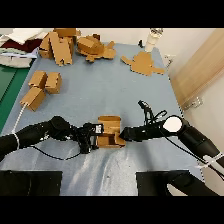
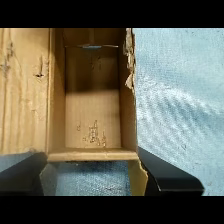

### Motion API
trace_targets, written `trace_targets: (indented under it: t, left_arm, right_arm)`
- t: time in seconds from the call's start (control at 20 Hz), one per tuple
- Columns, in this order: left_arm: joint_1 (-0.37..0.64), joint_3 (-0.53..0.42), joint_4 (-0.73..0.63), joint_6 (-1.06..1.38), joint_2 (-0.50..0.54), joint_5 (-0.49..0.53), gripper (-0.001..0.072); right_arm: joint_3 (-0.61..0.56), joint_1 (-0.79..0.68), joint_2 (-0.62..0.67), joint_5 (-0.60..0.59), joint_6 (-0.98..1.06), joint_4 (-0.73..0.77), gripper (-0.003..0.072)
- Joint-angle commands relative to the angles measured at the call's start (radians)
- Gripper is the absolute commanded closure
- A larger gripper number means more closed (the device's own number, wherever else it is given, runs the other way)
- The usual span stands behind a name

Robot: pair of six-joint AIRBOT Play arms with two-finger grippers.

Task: Fold the box.

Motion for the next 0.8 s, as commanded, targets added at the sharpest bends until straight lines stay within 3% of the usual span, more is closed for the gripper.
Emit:
trace_targets:
  t: [0.0, 0.15, 0.4, 0.65, 0.75]
  left_arm:
    - [0.0, 0.0, -0.001, -0.003, -0.001, 0.006, 0.0228]
    - [0.0, 0.0, -0.001, -0.003, -0.001, 0.006, 0.0228]
    - [0.0, 0.001, -0.001, -0.003, -0.001, 0.006, 0.0228]
    - [0.0, 0.001, 0.0, -0.003, -0.001, 0.006, 0.0228]
    - [0.0, 0.001, 0.0, -0.003, -0.001, 0.006, 0.0228]
  right_arm:
    - [0.002, 0.098, -0.012, -0.023, 0.151, -0.147, 0.0226]
    - [0.004, 0.194, -0.029, -0.016, 0.335, -0.298, 0.0226]
    - [0.062, 0.314, -0.06, -0.029, 0.526, -0.386, 0.0228]
    - [0.187, 0.384, -0.158, 0.097, 0.658, -0.544, 0.0233]
    - [0.244, 0.39, -0.21, 0.104, 0.657, -0.544, 0.0235]
